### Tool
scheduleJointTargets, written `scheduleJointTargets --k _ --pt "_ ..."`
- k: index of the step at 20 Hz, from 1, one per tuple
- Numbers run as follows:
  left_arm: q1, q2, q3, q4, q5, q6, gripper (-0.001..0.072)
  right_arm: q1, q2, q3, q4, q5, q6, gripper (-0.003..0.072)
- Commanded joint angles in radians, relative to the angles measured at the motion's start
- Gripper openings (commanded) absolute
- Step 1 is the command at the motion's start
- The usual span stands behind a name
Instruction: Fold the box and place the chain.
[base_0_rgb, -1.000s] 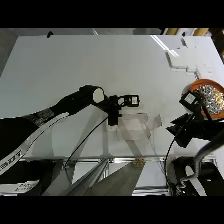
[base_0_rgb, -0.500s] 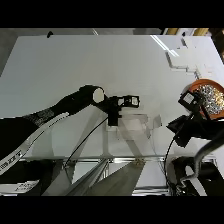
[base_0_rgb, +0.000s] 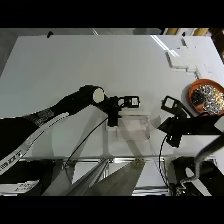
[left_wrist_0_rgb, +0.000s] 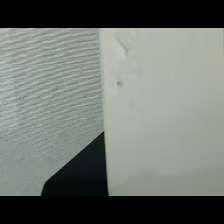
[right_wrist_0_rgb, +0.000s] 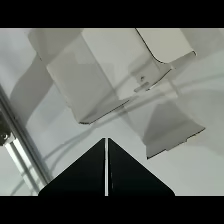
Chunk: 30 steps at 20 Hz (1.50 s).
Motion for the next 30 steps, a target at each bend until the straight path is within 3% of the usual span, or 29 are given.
scheduleJointTargets --k 1,17,22,23,24,25,28,29,30 --pt "0.000 -0.001 -0.001 0.001 -0.001 -0.001 0.0011 0.070 -0.027 -0.002 -0.074 -0.010 -0.031 0.0016" --pt "0.000 -0.001 -0.001 0.001 -0.001 -0.001 0.0011 0.257 0.005 -0.022 -0.161 -0.040 -0.002 0.0014" --pt "0.000 -0.001 -0.001 0.001 -0.001 -0.001 0.0011 0.275 0.024 -0.175 -0.153 -0.213 -0.095 0.0023" --pt "0.000 -0.001 -0.001 0.001 -0.001 -0.001 0.0011 0.292 0.037 -0.201 -0.154 -0.254 -0.121 0.0106" --pt "0.000 -0.001 -0.001 0.001 -0.001 -0.001 0.0011 0.322 0.055 -0.224 -0.154 -0.305 -0.143 0.0284" --pt "0.000 -0.001 -0.001 0.001 -0.001 -0.001 0.0011 0.351 0.080 -0.248 -0.154 -0.364 -0.149 0.0408" --pt "0.000 -0.001 -0.001 0.001 -0.001 -0.001 0.0011 0.423 0.176 -0.323 -0.161 -0.498 -0.193 0.0483" --pt "0.000 -0.001 -0.001 0.001 -0.001 -0.001 0.0011 0.436 0.190 -0.344 -0.161 -0.505 -0.193 0.0557" --pt "0.000 -0.001 -0.001 0.001 -0.001 -0.001 0.0011 0.443 0.193 -0.367 -0.161 -0.506 -0.193 0.0693"
